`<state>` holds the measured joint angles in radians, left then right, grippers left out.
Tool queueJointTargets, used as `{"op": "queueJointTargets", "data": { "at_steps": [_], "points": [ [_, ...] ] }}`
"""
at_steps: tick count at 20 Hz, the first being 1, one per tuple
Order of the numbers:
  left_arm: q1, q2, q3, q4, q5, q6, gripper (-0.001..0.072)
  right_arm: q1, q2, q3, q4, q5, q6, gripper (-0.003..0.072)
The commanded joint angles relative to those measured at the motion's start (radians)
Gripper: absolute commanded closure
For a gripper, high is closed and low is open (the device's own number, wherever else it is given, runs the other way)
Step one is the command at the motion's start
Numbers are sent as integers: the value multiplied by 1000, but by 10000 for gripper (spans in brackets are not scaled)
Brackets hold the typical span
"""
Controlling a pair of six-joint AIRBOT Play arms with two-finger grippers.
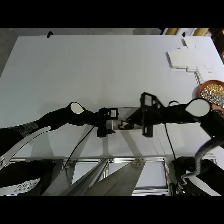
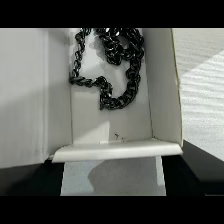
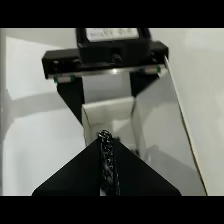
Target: Fold the box and place the chain.
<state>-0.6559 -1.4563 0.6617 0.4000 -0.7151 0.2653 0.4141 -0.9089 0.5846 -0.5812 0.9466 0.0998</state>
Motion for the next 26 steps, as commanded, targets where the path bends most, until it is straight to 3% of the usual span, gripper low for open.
{"op": "queueJointTargets", "data": {
  "at_steps": [1,3,5,7,11,16,19,26],
  "points": [
    [0,1,0,0,0,0,376,137,-29,1,-14,-169,0,671],
    [0,1,0,1,0,0,376,166,-39,1,-40,-200,1,669],
    [0,1,0,0,0,0,376,164,-43,1,-71,-215,34,559],
    [0,1,0,0,0,0,376,164,-43,1,-107,-225,91,503],
    [0,1,0,0,0,0,376,103,20,1,-273,-125,184,509],
    [0,1,0,0,0,0,376,-229,107,0,-510,31,200,519],
    [0,1,0,0,0,0,376,-352,55,-4,-531,17,176,519],
    [0,1,0,0,0,0,376,-352,-151,-5,-564,82,-10,513]
  ]
}}
